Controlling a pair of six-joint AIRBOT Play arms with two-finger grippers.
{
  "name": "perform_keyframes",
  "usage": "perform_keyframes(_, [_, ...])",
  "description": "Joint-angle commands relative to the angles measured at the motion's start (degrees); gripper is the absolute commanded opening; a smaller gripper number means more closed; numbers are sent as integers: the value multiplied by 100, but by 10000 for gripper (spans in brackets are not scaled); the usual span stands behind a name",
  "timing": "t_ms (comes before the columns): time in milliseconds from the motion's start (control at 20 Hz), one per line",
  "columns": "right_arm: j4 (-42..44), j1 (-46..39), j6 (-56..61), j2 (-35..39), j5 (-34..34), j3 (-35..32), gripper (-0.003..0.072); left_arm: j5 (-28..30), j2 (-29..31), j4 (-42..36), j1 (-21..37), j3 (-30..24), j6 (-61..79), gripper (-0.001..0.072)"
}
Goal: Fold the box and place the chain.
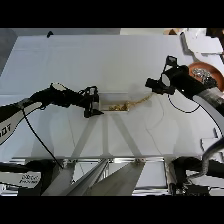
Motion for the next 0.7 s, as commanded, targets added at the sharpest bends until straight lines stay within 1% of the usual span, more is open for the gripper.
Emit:
perform_keyframes(0, [-297, 396, -258, 511, 203, 2, 7, 0, -2, 0, -2, 0, 2, 276])
perform_keyframes(150, [-409, 964, -671, 949, 435, 2, 7, 2, -2, 2, 0, -2, 2, 276])
perform_keyframes(350, [-424, 1836, -966, 1440, 542, 4, 7, 2, -2, 0, -2, 0, 0, 276])
perform_keyframes(500, [-400, 2343, -1322, 1512, 675, 4, 7, 2, -2, 2, -2, -2, 2, 276])
perform_keyframes(650, [-398, 2776, -1563, 1510, 664, 4, 8, 2, -2, 0, 0, 0, 2, 276])
